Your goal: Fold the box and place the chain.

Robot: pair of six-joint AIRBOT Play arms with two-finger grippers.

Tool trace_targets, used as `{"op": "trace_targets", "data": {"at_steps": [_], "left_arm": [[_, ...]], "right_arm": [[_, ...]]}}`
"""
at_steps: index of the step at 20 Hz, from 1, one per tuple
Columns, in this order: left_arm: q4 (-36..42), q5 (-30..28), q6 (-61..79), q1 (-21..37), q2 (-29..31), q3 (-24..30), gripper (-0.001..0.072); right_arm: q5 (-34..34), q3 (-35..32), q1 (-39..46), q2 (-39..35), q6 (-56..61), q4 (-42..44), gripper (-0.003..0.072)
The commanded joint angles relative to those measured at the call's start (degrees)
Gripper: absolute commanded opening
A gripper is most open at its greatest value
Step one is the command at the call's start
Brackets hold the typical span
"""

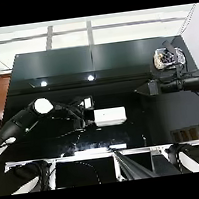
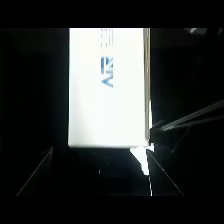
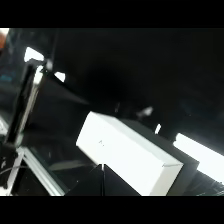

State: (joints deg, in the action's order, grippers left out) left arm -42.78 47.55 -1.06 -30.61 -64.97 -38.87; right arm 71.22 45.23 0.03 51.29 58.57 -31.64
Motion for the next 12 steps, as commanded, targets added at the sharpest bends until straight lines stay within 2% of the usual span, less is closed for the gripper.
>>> {"op": "trace_targets", "data": {"at_steps": [1, 2, 4, 8, 10, 12], "left_arm": [[5.6, -6.9, -3.5, -4.1, -0.5, -1.8, 0.0712], [7.5, -10.1, -3.5, -5.3, -2.3, -2.2, 0.0712], [11.6, -10.9, -3.5, -7.3, -6.5, -4.5, 0.0712], [10.6, -8.3, -3.7, -10.6, -14.2, -11.3, 0.0712], [10.6, -4.3, -4.9, -10.6, -15.9, -13.3, 0.0712], [10.4, -2.9, -5.1, -10.6, -16.1, -13.5, 0.0712]], "right_arm": [[-1.1, 0.1, 1.2, -0.3, 0.2, -0.4, 0.0015], [-1.2, 0.1, 1.2, -0.3, 0.2, -0.4, 0.0015], [-1.2, 0.1, 1.2, -0.3, 0.2, -0.4, 0.0015], [-1.2, 0.1, 1.2, -0.3, 0.1, -0.5, 0.0016], [-1.1, 0.1, 1.2, -0.3, 0.1, -0.6, 0.0015], [-1.2, 0.1, 1.2, -0.3, -0.3, -0.6, 0.0015]]}}
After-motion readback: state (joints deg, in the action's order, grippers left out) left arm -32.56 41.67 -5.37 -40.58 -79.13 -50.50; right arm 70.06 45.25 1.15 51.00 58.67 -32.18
